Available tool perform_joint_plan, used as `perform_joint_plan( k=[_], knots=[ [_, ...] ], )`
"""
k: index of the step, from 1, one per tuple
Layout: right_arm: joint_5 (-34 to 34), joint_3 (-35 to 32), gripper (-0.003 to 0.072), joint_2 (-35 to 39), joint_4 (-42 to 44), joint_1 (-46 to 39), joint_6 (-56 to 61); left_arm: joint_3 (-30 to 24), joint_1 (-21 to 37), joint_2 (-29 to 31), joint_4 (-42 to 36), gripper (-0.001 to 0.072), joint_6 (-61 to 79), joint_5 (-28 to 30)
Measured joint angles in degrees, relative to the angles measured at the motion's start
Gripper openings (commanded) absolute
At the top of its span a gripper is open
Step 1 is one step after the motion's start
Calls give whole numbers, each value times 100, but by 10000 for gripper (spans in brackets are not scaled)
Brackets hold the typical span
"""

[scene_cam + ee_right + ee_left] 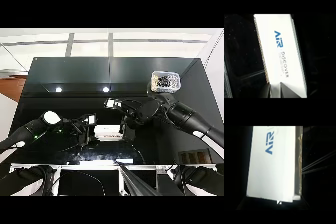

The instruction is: Fold the box and place the chain.

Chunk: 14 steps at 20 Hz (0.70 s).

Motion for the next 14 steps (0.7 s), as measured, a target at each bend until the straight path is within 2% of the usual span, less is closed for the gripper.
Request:
perform_joint_plan(
  k=[14],
  knots=[
    [149,-11,132,-2,-192,114,289,2,7,0,2,482,7,2]
  ],
)
